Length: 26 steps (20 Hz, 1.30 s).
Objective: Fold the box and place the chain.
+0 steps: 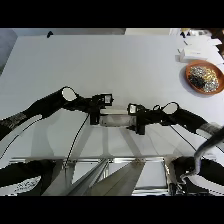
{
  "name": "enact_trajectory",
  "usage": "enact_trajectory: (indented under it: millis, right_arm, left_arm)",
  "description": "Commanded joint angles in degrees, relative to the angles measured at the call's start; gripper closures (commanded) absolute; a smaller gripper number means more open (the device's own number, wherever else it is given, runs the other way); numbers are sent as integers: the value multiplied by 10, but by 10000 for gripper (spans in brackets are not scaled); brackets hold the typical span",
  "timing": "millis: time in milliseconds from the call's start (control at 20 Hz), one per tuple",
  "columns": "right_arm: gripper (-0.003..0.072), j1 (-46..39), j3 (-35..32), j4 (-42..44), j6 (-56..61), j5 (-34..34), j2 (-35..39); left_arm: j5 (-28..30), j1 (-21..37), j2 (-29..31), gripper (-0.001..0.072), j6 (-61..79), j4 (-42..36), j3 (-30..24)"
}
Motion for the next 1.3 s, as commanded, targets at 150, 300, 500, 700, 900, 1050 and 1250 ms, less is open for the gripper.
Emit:
enact_trajectory:
  millis: [150, 300, 500, 700, 900, 1050, 1250]
  right_arm:
    - [161, 0, 0, 1, -16, -1, -10]
    - [198, 0, 0, 2, -17, -2, -10]
    - [225, 0, 0, 2, -17, -3, -15]
    - [286, 0, 0, 2, -17, -8, -15]
    - [370, 0, 0, 1, -17, -7, -15]
    - [368, 0, 0, 0, -16, -6, -15]
    - [368, 0, 0, -2, -16, -1, -14]
  left_arm:
    - [1, 0, 0, 700, 0, 0, 0]
    - [0, 0, 0, 700, 0, 0, 0]
    - [0, 0, 0, 700, 0, 0, 0]
    - [0, 0, 0, 700, -1, 0, 0]
    - [0, 0, 0, 700, 0, 0, 0]
    - [0, 0, 0, 700, 0, 0, 0]
    - [0, 0, 0, 700, 0, 0, 0]
